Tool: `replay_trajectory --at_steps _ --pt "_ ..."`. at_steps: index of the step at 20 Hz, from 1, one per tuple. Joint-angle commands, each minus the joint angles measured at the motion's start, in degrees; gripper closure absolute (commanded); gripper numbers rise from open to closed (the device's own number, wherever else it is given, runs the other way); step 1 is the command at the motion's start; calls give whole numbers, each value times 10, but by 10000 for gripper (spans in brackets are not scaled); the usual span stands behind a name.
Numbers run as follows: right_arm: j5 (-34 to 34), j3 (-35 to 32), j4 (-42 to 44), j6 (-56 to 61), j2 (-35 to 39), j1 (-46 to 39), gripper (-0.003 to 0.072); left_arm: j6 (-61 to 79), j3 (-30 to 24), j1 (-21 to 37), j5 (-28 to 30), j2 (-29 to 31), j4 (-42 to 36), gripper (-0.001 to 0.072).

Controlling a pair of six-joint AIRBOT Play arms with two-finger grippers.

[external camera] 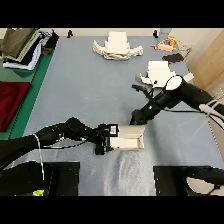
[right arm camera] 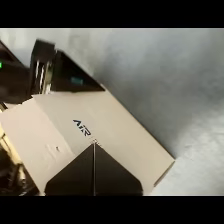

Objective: Fold the box.

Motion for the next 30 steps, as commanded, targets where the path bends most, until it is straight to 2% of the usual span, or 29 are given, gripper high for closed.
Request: replay_trajectory --at_steps 1,4,8,11,13,15,19,20,22,25,30 --pt "-70 -64 -34 -50 80 58 682 0 1 0 0 0 0 241" --pt "-192 -145 -66 -108 167 107 682 0 1 0 0 0 0 241" --pt "-317 -226 -73 -157 243 179 682 0 1 0 0 0 0 241" --pt "-390 -252 -102 -169 282 232 682 0 1 0 0 0 0 241" --pt "-403 -252 -131 -176 292 260 676 0 1 0 0 0 0 242" --pt "-400 -252 -148 -199 293 280 488 0 1 0 0 0 0 241" --pt "-398 -252 -184 -257 292 309 228 0 1 0 0 0 0 241" --pt "-394 -252 -195 -273 292 315 221 0 1 0 0 0 0 241" --pt "-390 -252 -250 -280 290 326 120 0 1 0 0 0 0 242" --pt "-393 -252 -303 -280 280 327 119 0 1 0 0 0 0 241" --pt "-396 -252 -305 -315 264 327 105 0 1 0 0 0 0 241"
